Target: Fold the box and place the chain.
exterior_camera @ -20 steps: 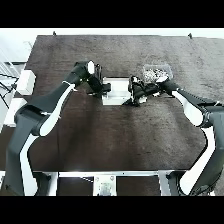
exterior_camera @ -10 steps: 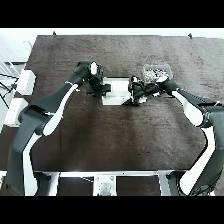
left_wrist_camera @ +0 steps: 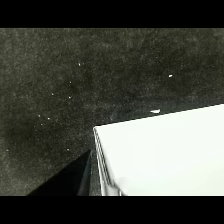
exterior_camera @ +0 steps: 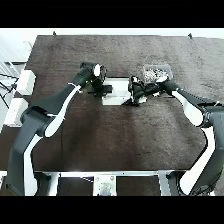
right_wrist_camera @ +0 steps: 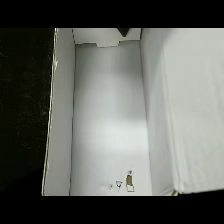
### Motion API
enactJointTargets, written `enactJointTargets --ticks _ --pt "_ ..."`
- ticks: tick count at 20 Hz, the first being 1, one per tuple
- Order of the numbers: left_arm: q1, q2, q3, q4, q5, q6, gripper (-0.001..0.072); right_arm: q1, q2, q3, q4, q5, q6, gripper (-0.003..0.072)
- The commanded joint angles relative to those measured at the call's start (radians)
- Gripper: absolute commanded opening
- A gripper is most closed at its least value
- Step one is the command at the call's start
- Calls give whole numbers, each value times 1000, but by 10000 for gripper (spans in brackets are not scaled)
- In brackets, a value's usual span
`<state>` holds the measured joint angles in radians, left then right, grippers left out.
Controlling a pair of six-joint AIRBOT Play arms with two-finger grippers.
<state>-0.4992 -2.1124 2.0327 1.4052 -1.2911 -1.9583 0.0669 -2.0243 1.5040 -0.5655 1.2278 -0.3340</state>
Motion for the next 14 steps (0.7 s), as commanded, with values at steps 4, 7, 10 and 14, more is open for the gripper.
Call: enactJointTargets --ticks 4,7,10,14 --pt "-5 -1 1 21 -19 3 205 0 0 0 0 0 0 552" --pt "-5 -1 2 22 -28 2 157 0 0 0 0 0 0 553" --pt "-5 -1 2 31 -56 -6 157 0 0 0 0 0 0 553" --pt "-5 -1 2 30 -63 -5 85 0 0 0 0 0 0 553"
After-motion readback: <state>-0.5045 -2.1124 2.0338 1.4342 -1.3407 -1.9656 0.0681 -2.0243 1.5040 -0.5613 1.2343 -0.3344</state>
